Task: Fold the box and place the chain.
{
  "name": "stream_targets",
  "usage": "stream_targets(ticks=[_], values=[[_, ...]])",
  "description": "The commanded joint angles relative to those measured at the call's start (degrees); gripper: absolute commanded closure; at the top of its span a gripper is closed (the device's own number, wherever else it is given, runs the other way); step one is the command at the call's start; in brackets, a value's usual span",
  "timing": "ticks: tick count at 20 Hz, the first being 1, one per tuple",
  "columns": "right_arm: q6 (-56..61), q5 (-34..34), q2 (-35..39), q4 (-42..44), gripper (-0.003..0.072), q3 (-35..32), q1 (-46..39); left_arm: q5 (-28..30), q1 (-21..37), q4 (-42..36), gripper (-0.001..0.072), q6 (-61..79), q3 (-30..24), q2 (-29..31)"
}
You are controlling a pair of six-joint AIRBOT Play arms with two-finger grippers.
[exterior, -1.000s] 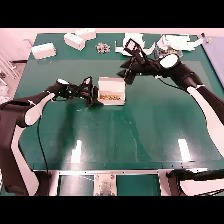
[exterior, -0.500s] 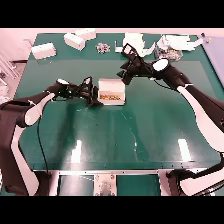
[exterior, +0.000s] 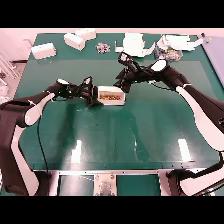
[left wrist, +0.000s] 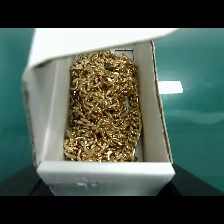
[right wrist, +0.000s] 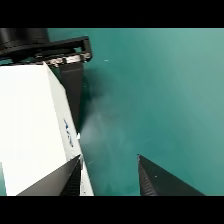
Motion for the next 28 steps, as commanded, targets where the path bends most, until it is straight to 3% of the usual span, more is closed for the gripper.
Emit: stream_targets(ticks=[1, 9, 21, 23, 28], values=[[0.13, 5.2, 0.07, 0.07, 0.0276, 0.04, 0.02, 0.02, 0.0, 0.02, 0.0241, 0.02, 0.04, 0.04], [0.15, 9.88, 1.11, 0.48, 0.0276, 0.04, 0.02, 0.02, 0.0, 0.02, 0.0241, 0.02, 0.04, 0.04], [0.09, 8.44, 0.35, 0.46, 0.0318, -0.07, 0.02, -0.02, 0.0, 0.02, 0.0241, 0.02, 0.04, 0.04], [0.09, 8.46, 0.07, 0.44, 0.0355, -0.07, 0.02, -0.02, 0.0, 0.02, 0.0241, 0.0, 0.04, 0.04], [0.11, 10.14, -0.46, 0.44, 0.0339, -0.09, 0.04, -0.02, 0.0, 0.02, 0.0241, 0.0, 0.04, 0.04]])
